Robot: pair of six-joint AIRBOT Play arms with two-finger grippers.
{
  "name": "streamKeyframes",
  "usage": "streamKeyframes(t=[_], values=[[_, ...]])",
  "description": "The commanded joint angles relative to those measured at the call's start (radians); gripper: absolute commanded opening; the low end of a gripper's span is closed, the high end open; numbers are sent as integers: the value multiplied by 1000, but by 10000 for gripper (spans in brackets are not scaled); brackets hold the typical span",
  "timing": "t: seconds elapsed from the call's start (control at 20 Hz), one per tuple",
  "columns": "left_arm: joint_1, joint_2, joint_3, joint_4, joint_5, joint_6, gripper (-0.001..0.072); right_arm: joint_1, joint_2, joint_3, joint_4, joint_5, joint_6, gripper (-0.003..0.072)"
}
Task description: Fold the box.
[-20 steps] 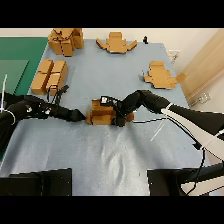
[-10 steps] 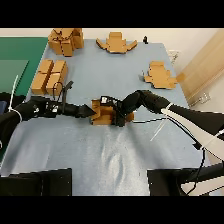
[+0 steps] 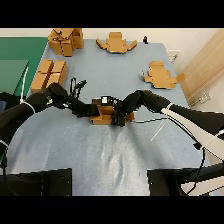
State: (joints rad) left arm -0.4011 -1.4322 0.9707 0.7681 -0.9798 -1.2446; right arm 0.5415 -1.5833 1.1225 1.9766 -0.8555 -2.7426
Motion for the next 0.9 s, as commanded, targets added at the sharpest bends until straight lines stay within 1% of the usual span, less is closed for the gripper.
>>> streamKeyframes(t=[0.0, 0.05, 0.1, 0.25, 0.4, 0.5, 0.7, 0.75, 0.8, 0.85], values=[[-98, 1, 66, 283, 13, -346, 603, 1, -1, 0, 2, 2, 1, 19], [-127, 1, 77, 362, 33, -435, 581, 1, -1, 0, 2, 2, 1, 19], [-157, 1, 89, 446, 49, -533, 581, 1, -1, 0, 3, 2, 1, 19], [-247, 0, 116, 623, 65, -735, 577, 2, -1, 0, 23, 3, 0, 19], [-324, -14, 120, 788, 68, -921, 577, 2, -1, 0, 26, 11, 1, 19], [-349, -32, 120, 807, 91, -974, 577, 2, -1, 0, 26, 10, 1, 19], [-352, -80, 120, 803, 97, -1008, 575, 2, -1, 0, 26, 10, 1, 19], [-352, -81, 120, 793, 98, -1007, 308, 2, -1, 0, 26, 10, 1, 19], [-352, -79, 120, 776, 107, -997, 23, 1, -1, 0, 26, 10, 1, 19], [-353, -78, 121, 755, 120, -996, 15, 1, -1, 0, 25, 10, 1, 19]])
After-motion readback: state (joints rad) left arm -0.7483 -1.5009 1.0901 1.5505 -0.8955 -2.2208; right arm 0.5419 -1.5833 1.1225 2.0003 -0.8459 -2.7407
